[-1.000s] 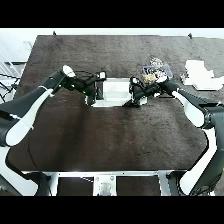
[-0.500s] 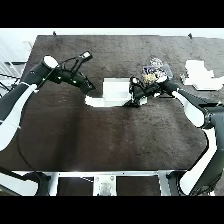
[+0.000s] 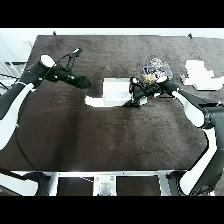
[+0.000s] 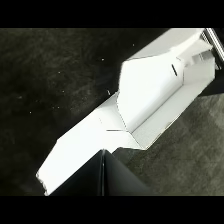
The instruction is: Fold the box and place the chain.
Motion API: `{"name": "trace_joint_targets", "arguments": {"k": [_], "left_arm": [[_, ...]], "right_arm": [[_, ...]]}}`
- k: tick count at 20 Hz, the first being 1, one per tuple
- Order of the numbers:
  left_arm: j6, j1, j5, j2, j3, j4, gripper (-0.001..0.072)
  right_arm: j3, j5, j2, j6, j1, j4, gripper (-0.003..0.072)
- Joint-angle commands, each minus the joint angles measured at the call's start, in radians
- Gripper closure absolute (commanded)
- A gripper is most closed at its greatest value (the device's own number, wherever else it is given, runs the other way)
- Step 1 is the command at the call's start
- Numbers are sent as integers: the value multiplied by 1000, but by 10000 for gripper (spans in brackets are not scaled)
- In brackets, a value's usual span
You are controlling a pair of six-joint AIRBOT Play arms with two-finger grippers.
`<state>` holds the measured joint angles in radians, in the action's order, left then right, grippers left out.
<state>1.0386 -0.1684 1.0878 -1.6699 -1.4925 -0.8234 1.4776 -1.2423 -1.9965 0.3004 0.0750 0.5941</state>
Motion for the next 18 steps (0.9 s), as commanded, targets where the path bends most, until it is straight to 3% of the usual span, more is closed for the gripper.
{"name": "trace_joint_targets", "arguments": {"k": [1, 6, 10, 13, 18], "left_arm": [[87, 33, 34, 10, 7, 1, 694], [34, 113, -40, 106, 202, 76, 693], [19, 156, -50, 109, 329, 127, 690], [20, 156, -112, 101, 363, 180, 691], [27, 156, -81, 50, 362, 179, 691]], "right_arm": [[0, 0, 0, 0, 1, 0, 106], [0, 0, 0, 0, 1, 0, 106], [0, 0, 0, 0, 1, 0, 107], [0, 0, 0, 0, 1, 0, 106], [0, 0, 0, 0, 1, 0, 106]]}}
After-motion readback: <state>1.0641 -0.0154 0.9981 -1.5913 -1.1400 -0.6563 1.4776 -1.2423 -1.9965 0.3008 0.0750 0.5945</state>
